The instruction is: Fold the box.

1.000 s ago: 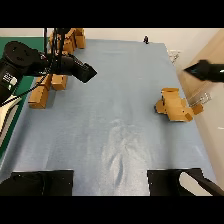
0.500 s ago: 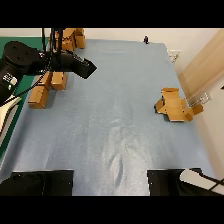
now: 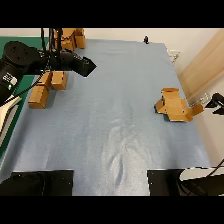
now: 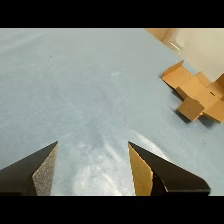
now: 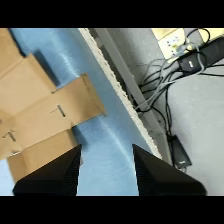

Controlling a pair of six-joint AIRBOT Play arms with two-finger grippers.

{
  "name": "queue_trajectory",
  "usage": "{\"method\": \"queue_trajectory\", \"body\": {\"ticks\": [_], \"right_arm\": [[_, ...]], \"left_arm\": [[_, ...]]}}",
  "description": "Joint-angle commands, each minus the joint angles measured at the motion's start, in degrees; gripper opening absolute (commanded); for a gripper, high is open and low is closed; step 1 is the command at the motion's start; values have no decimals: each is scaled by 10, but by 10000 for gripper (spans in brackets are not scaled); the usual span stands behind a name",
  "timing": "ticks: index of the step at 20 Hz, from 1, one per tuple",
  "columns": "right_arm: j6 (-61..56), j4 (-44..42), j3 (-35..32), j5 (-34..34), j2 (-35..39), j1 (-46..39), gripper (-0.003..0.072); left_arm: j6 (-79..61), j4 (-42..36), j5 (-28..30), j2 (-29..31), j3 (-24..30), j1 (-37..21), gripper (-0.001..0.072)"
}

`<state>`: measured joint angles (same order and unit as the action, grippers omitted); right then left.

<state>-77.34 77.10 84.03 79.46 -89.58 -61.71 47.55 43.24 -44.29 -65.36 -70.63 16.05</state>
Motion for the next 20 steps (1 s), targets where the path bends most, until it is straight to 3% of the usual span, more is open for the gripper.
{"method": "queue_trajectory", "body": {"ticks": [1,9,11,12,13,18,20], "right_arm": [[14,40,37,-22,-49,17,484],[28,19,82,-31,-132,52,481],[28,23,82,-32,-142,61,283],[28,29,82,-33,-143,63,66],[26,37,82,-32,-142,64,7],[-34,35,125,32,-95,69,5],[-38,-18,170,76,-59,83,4]], "left_arm": [[4,-3,7,0,0,0,687],[20,-4,-7,0,0,0,687],[20,-4,-7,0,0,0,687],[20,-4,-7,0,0,0,687],[20,-4,-7,0,0,0,687],[20,-5,-7,1,-1,0,687],[20,-6,-7,1,-1,0,687]]}}
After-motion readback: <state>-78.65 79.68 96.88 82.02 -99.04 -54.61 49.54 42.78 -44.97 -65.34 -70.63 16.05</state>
